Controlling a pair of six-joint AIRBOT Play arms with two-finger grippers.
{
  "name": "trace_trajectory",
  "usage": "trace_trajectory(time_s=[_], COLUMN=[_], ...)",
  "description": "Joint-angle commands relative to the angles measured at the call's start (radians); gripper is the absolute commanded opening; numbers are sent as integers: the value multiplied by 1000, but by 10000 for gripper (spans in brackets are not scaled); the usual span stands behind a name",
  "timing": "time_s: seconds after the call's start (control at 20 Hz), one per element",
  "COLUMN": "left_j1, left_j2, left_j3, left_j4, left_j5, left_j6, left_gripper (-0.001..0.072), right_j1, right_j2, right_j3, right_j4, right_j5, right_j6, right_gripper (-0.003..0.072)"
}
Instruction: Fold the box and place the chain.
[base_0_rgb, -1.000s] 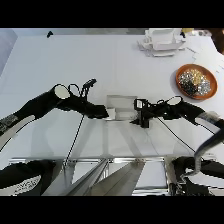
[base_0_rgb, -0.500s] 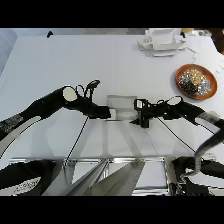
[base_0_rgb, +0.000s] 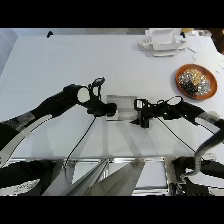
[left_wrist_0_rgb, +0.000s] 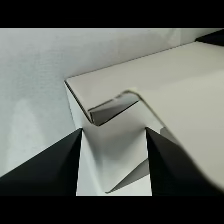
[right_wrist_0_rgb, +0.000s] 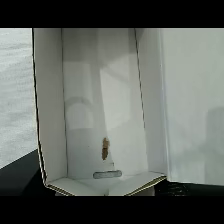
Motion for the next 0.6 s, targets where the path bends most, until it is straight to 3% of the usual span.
trace_trajectory(time_s=[0.0,0.2,0.45,0.55], left_j1=[-45,-76,-83,-87], left_j2=[-51,-89,-93,-95], left_j3=[57,97,145,167], left_j4=[42,129,327,347], left_j5=[-19,-61,-220,-221], left_j6=[-135,-220,-334,-345], left_gripper=[436,434,433,433], right_j1=[0,0,0,0], right_j2=[0,0,0,0], right_j3=[0,0,0,0], right_j4=[0,0,0,0], right_j5=[0,0,0,0], right_j6=[0,0,0,0], right_gripper=[382,382,382,382])
